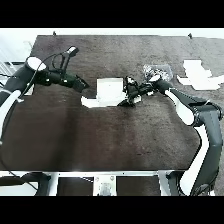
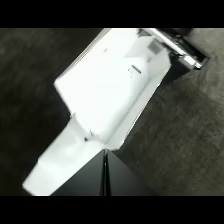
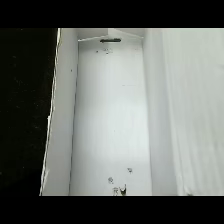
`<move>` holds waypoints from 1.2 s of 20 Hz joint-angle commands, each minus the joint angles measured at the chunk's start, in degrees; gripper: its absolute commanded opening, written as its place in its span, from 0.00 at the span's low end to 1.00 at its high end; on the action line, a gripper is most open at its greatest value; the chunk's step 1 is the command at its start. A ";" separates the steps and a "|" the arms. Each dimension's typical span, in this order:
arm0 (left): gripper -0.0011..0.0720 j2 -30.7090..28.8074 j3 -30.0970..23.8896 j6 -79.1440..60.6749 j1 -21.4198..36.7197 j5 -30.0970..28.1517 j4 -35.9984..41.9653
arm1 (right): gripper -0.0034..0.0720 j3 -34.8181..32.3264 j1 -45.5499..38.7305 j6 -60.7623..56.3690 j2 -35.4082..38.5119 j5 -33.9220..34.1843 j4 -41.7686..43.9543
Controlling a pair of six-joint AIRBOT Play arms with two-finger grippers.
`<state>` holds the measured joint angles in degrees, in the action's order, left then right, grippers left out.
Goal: Fold the box and place the chain.
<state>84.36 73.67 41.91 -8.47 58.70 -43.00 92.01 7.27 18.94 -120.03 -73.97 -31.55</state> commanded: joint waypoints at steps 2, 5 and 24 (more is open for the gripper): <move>0.03 -3.56 -6.40 14.08 2.34 -1.25 -2.29 | 0.82 -0.02 0.02 0.00 0.04 -0.02 0.02; 0.03 -3.56 -9.18 15.10 6.10 0.00 4.13 | 0.82 -0.02 0.02 0.00 0.04 -0.02 0.00; 0.04 9.11 -12.31 17.88 15.89 5.70 11.65 | 0.82 -0.02 0.02 0.00 0.04 -0.02 0.00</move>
<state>90.72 61.39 60.03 7.35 64.73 -33.63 92.01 7.27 18.94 -120.03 -73.97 -31.55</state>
